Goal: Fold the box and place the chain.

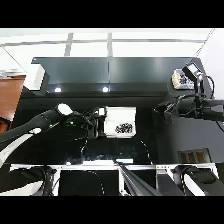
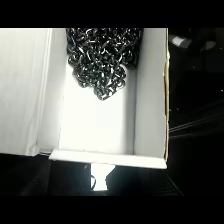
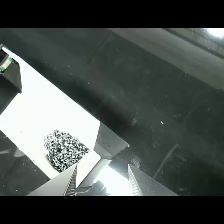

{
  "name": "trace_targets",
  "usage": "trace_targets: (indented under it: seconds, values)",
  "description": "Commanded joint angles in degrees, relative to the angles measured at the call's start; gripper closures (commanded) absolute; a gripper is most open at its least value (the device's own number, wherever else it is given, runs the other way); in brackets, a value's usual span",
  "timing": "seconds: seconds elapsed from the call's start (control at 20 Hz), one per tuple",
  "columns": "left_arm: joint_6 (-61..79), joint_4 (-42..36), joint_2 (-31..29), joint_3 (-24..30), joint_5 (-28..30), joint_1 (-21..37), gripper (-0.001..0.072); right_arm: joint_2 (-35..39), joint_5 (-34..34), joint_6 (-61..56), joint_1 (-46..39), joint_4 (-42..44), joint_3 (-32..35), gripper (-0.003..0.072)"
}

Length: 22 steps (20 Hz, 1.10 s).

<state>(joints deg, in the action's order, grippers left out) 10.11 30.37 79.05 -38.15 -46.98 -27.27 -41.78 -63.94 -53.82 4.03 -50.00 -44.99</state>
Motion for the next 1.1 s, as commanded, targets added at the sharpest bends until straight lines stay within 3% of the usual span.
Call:
trace_targets:
  seconds: [0.0,1.05]
  values:
    - [0.3,-1.0,0.0,-0.1,1.5,-0.4,-0.0006,0.0,0.0,0.0,0.0,0.0,0.0,0.0319]
    - [5.1,-1.1,0.0,-0.1,-2.3,-0.5,-0.0004,0.0,-0.1,0.0,0.0,0.1,0.0,0.0319]
